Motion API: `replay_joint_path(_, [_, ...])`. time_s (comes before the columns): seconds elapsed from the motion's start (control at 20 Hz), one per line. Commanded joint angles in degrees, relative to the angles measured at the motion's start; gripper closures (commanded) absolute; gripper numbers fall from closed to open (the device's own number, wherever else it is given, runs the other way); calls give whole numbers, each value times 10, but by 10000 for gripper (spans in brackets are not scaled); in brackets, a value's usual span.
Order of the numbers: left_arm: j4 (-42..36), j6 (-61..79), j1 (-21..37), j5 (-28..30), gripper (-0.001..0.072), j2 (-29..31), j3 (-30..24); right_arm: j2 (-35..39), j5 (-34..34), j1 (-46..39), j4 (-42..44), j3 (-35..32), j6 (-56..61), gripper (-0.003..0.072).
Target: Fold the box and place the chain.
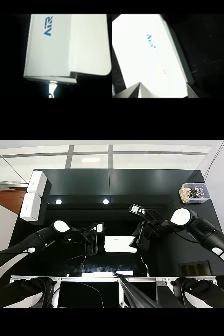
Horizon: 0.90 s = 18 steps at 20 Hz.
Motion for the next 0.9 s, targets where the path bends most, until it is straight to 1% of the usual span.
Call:
replay_joint_path(0.0, [0, 0, 0, 0, 312, 0, 0, 23, 18, 1, 0, 1, 7, -25])
replay_joint_path(0.1, [0, 0, 0, 0, 312, 0, 0, 39, 22, 1, -9, 1, 27, -25])
replay_joint_path(0.25, [0, 0, 0, 0, 312, 0, 0, 39, 24, 14, -35, -10, 34, -26])
replay_joint_path(0.5, [0, 0, 0, 0, 311, 0, 0, 39, -66, 59, -62, -27, 44, -23])
replay_joint_path(0.55, [0, 0, 0, 0, 312, 0, 0, 39, -74, 64, -64, -27, 44, 113])
replay_joint_path(0.6, [0, 0, 0, 0, 312, 0, 0, 39, -75, 66, -64, -27, 44, 216])
replay_joint_path(0.65, [0, 0, 0, 0, 312, 0, 0, 39, -74, 68, -64, -27, 45, 221])
replay_joint_path(0.7, [0, 0, 0, 0, 312, 0, 0, 39, -72, 68, -62, -27, 46, 285])
replay_joint_path(0.75, [0, 0, 0, 0, 312, 0, 0, 39, -69, 68, -62, -27, 48, 380])
replay_joint_path(0.85, [0, 0, 0, 0, 312, 0, 0, 39, -64, 68, -63, -27, 50, 379])
